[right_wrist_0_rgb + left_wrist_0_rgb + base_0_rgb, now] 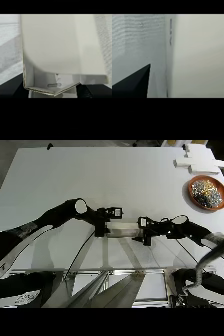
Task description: Fold the box and place the chain.
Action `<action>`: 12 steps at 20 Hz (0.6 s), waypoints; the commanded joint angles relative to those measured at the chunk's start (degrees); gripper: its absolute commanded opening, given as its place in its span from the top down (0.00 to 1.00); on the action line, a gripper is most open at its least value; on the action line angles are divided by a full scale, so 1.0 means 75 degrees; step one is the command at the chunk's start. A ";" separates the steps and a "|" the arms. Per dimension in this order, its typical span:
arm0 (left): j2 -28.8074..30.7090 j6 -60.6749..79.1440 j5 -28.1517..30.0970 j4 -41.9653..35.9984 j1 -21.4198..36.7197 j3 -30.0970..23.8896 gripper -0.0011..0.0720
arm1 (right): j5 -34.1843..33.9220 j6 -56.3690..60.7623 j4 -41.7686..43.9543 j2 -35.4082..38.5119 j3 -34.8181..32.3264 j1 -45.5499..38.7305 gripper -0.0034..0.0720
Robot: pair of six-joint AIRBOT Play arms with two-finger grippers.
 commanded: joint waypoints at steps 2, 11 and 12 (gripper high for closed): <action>0.0664 -0.0965 -0.0629 0.1285 0.0009 0.0006 0.28 | 0.0009 -0.0003 0.0003 0.0000 -0.0003 0.0000 0.51; 0.2226 -0.2256 -0.2634 0.1122 -0.0187 0.0000 0.98 | 0.0009 -0.0003 0.0003 0.0000 -0.0003 0.0000 0.51; 0.2224 -0.2244 -0.2623 0.0676 -0.0364 -0.0003 0.98 | 0.0012 -0.0003 0.0003 0.0000 -0.0003 0.0000 0.51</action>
